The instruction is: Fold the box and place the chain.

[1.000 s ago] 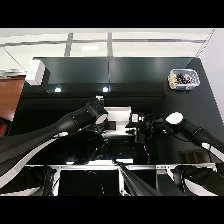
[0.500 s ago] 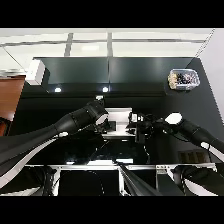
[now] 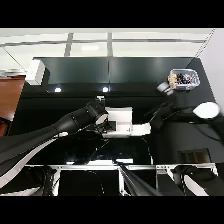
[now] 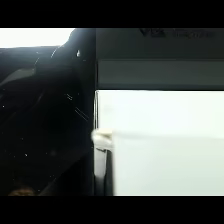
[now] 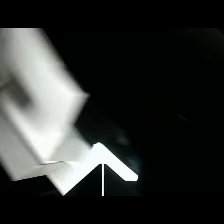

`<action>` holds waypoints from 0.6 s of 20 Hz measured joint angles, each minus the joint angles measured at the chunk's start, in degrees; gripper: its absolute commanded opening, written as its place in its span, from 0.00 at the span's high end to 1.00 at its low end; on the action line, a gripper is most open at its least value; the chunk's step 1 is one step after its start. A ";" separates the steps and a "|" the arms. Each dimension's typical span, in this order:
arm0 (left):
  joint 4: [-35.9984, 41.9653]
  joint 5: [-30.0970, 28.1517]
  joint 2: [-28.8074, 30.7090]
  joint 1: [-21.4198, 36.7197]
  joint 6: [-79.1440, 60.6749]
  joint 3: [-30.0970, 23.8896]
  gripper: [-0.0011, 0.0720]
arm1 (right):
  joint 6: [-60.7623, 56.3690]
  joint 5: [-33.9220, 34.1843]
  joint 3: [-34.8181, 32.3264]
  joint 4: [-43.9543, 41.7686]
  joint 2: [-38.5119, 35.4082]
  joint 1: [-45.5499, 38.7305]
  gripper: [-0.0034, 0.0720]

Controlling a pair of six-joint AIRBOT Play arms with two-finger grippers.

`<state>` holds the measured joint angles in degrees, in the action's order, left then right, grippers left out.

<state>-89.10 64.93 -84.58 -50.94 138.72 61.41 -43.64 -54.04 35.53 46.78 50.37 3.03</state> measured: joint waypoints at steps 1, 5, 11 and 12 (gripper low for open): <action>-0.02 -0.04 0.00 0.00 -0.28 0.00 0.95 | -8.39 -1.01 -0.11 3.43 -1.09 -4.79 0.94; -0.02 -0.98 0.00 0.00 -0.79 0.00 0.95 | -27.56 -4.46 -5.27 5.20 2.01 -15.06 0.94; -0.02 -1.49 0.00 0.00 -0.98 0.00 0.95 | -24.98 -7.23 -7.28 -4.70 16.85 -5.64 0.94; 0.00 -1.51 0.00 0.00 -0.98 0.00 0.95 | -23.63 -7.28 -6.97 -6.38 18.60 -3.91 0.93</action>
